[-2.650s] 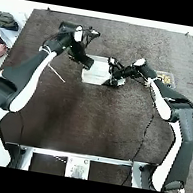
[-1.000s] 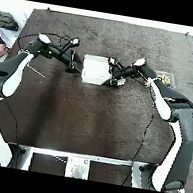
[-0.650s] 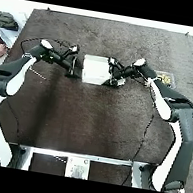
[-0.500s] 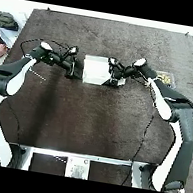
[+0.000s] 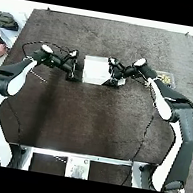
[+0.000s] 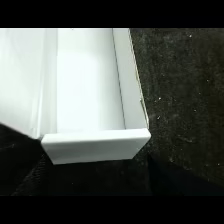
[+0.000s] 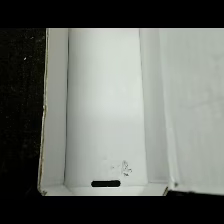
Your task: Fold the box and place the chain.
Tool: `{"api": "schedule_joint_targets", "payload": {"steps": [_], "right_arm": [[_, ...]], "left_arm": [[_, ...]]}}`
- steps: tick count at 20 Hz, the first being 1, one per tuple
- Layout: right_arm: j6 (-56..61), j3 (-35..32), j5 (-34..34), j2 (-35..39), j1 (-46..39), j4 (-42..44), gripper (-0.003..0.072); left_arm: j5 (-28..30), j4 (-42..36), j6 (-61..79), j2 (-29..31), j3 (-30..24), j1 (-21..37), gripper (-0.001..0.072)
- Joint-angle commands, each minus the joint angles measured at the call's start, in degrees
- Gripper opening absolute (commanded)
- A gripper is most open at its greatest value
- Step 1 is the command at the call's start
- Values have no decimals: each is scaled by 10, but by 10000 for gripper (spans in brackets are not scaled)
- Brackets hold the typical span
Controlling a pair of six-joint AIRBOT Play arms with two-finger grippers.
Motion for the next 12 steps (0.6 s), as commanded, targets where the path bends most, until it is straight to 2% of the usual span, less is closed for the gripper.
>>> {"api": "schedule_joint_targets", "payload": {"steps": [1, 3, 12], "right_arm": [[0, 0, 0, 0, 0, 0, 168], [0, 0, 0, 0, 0, 0, 168], [0, 0, 0, 0, 0, 0, 168]], "left_arm": [[30, -7, 1, -1, -6, -14, 720], [47, -12, 1, -1, -7, -24, 720], [62, -16, 1, -22, -7, -33, 720]]}}
